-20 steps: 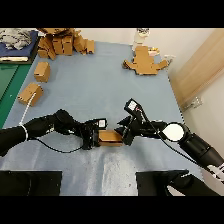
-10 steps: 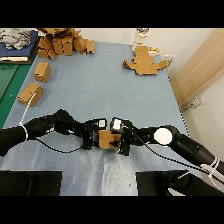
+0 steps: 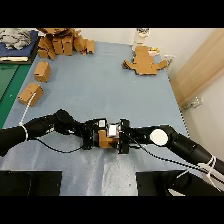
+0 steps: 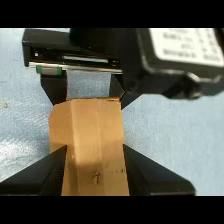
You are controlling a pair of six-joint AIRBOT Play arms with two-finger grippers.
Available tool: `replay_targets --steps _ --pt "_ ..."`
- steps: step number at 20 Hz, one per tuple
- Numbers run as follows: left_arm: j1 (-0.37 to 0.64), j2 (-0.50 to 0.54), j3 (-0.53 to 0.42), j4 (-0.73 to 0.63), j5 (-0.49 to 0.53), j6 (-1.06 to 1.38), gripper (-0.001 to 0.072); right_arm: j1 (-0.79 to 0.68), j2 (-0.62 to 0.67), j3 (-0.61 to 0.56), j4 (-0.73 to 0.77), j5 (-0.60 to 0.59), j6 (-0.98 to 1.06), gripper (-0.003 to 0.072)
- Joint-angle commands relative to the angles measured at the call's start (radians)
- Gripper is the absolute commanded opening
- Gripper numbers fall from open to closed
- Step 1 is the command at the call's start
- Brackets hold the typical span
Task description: Fold the box.
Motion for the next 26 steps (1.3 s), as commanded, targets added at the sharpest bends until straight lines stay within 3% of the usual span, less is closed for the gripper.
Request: replay_targets --steps 1,6,7,13,14,15,25,26 --pt "0.000 0.000 0.001 0.000 0.000 0.000 0.0470 0.009 -0.002 0.003 0.018 -0.013 -0.009 0.0560" --pt "0.000 0.000 0.001 0.000 0.000 0.000 0.0470 0.011 -0.002 0.003 0.008 -0.009 -0.006 0.0556" --pt "0.000 0.000 0.001 0.000 0.000 0.000 0.0470 0.018 -0.002 0.003 -0.010 -0.008 -0.001 0.0527" --pt "0.000 0.000 0.001 0.000 0.000 0.000 0.0470 0.101 -0.002 0.003 -0.285 -0.013 0.198 0.0513" --pt "0.000 0.000 0.001 0.000 0.000 0.000 0.0471 0.109 0.000 0.003 -0.305 -0.013 0.206 0.0459" --pt "0.000 0.000 0.001 0.000 0.000 0.000 0.0470 0.116 0.003 0.004 -0.314 -0.013 0.208 0.0418" --pt "0.000 0.000 0.001 0.000 -0.001 0.000 0.0470 0.147 0.031 0.035 -0.320 -0.010 0.224 0.0413" --pt "0.000 0.000 0.001 0.000 -0.001 0.000 0.0470 0.147 0.031 0.035 -0.329 -0.011 0.224 0.0376"
